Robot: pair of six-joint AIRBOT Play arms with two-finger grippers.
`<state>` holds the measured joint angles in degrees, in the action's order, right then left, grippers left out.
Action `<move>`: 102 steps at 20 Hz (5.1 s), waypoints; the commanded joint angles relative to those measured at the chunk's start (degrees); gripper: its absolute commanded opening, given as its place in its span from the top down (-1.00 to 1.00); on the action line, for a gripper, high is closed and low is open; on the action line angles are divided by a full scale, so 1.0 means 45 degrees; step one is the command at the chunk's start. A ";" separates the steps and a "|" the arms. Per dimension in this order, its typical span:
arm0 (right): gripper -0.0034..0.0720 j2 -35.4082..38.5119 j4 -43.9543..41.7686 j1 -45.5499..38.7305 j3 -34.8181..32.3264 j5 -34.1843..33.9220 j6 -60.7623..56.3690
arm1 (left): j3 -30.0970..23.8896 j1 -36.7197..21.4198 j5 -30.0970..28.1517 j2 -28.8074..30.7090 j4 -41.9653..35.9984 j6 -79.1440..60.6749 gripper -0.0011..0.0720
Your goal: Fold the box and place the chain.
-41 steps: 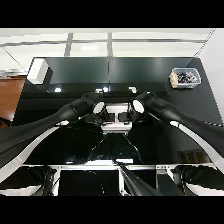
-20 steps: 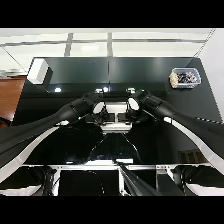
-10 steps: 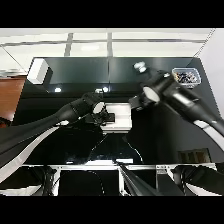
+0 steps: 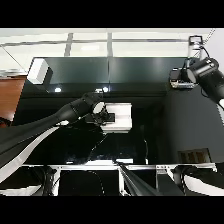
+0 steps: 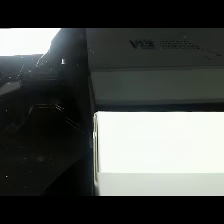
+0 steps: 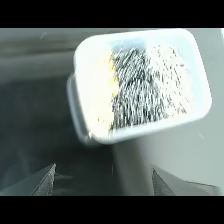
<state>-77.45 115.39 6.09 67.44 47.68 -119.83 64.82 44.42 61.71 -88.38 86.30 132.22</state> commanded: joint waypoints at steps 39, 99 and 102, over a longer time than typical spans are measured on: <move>0.87 -0.4974 -0.5974 -0.4235 0.7893 0.2968 0.4600 | 0.0010 0.0000 0.0053 -0.0005 -0.0005 -0.0005 0.90; 0.87 0.3745 -1.6252 0.2968 0.5251 0.7252 0.8952 | 0.0010 -0.0005 -0.0034 -0.0005 0.0000 -0.0005 0.90; 0.87 0.3682 -1.6247 0.3220 0.3031 0.6654 0.9228 | 0.0010 0.0000 -0.0034 -0.0005 0.0000 -0.0005 0.90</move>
<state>-60.47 42.19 19.79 87.81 79.00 -79.22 64.82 44.42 61.58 -88.38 86.28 132.22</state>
